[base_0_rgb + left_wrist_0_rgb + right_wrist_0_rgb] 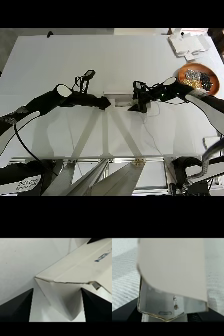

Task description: Fold the box and place the chain.

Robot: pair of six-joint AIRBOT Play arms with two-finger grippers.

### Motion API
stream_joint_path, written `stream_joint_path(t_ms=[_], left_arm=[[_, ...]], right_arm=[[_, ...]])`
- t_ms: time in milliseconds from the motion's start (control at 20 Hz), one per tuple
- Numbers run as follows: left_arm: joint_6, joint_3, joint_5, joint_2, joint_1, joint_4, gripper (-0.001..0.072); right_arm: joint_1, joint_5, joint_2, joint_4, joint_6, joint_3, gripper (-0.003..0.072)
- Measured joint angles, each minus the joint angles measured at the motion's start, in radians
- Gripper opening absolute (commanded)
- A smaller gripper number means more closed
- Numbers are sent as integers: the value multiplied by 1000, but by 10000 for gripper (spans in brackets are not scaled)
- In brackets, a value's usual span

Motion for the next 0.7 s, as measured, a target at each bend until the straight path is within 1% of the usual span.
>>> stream_joint_path(t_ms=[150, 450, 550, 700], left_arm=[[-52, -1, 23, -11, -2, 59, 632], [-112, 2, 46, -1, -2, 69, 632], [-134, 18, 31, 11, -2, 68, 631], [-211, 63, -24, 19, -6, 104, 630]], right_arm=[[1, 0, 0, 1, 1, 0, 437], [0, 0, 0, 1, 1, 0, 437], [0, 0, 0, 0, 1, 0, 437], [0, 0, 0, 0, 1, 0, 437]])
